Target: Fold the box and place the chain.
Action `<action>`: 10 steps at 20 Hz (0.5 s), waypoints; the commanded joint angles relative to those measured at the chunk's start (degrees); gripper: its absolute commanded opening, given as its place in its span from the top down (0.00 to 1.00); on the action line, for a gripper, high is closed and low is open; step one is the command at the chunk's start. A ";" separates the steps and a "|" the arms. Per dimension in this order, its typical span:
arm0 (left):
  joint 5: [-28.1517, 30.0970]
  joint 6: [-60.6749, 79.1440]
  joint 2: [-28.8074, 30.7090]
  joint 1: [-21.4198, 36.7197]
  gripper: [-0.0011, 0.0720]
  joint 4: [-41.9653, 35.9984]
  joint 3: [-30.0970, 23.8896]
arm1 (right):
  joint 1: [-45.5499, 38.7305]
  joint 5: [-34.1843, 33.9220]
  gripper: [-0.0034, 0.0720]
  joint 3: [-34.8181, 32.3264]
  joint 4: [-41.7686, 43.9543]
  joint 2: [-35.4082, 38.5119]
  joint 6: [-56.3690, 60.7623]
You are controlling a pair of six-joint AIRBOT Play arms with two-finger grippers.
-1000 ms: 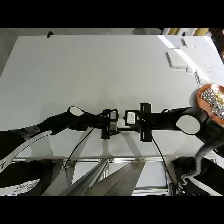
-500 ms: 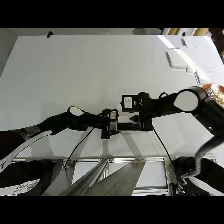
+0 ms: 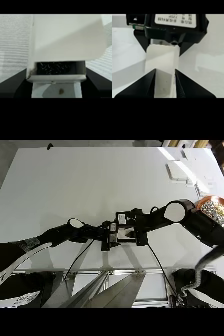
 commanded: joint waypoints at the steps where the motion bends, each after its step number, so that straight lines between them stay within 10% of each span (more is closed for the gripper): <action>1: 0.00 0.02 0.04 -0.02 0.70 0.00 0.02 | 0.09 -2.64 0.59 -1.62 0.07 -0.15 -0.24; 10: 0.00 0.02 0.04 -0.02 0.70 0.00 0.02 | 3.26 -6.03 0.67 -2.03 -2.75 -0.22 -0.24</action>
